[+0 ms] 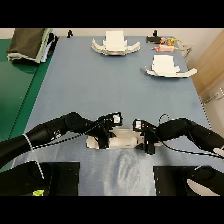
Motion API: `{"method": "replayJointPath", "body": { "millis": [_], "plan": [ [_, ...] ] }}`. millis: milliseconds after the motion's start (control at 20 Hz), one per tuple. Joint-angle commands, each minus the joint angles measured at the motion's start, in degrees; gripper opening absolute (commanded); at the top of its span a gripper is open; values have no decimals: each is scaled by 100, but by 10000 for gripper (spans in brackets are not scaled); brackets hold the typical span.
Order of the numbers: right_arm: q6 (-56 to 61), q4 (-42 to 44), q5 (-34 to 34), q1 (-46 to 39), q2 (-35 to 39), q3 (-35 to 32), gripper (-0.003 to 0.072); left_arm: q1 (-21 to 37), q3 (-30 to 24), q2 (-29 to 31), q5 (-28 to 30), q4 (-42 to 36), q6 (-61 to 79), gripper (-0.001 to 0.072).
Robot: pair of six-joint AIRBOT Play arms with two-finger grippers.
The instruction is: Fold the box.
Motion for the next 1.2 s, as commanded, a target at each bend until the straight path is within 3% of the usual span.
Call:
{"method": "replayJointPath", "body": {
  "millis": [0, 700, 850, 1150],
  "plan": [
    [7, -74, 24, 7, -9, -35, 528, 2, 4, -2, 2, 2, 0, 14],
    [7, -297, 149, 7, -9, -35, 533, 2, 4, -2, 2, 2, 0, 14],
    [7, -302, 149, 7, -7, -35, 604, 2, 4, -2, 2, 4, 0, 14],
    [7, -302, 146, 7, -7, -35, 582, 2, 4, -2, 2, 0, 0, 14]
  ]
}}
